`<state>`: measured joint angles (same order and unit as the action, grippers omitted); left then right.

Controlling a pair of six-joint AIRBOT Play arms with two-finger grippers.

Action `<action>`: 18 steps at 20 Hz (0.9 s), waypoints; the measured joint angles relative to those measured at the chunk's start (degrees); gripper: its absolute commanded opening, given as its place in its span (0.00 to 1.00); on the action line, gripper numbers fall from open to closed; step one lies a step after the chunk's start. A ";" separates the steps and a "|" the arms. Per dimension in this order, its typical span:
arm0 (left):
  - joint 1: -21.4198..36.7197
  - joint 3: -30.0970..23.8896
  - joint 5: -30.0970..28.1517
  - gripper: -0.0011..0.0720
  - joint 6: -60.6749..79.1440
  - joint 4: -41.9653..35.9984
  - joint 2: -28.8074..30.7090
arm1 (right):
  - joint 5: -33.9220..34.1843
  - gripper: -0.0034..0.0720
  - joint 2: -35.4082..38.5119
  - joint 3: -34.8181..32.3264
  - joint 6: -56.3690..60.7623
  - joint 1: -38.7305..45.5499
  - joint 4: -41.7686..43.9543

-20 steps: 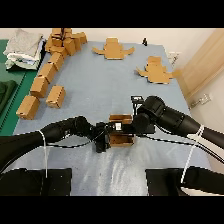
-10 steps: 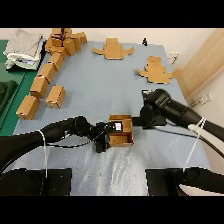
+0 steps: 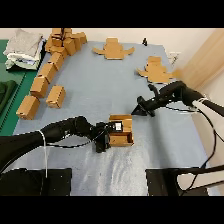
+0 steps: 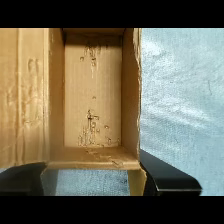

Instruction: Fold the box.

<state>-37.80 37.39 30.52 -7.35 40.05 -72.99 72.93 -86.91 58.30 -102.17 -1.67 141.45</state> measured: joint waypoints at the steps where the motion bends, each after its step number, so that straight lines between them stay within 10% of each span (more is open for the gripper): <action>1: 0.00 0.00 0.00 0.65 -0.02 0.00 -0.02 | 0.81 0.05 -1.66 0.33 -3.28 -0.15 2.45; 6: 0.00 0.00 0.00 0.65 -0.02 -0.02 -0.02 | 3.34 0.05 -2.19 -1.01 -16.24 -6.27 8.02; 18: 0.00 0.00 0.00 0.65 0.00 0.00 0.00 | -9.66 0.05 25.86 -20.35 -23.96 -19.98 -1.31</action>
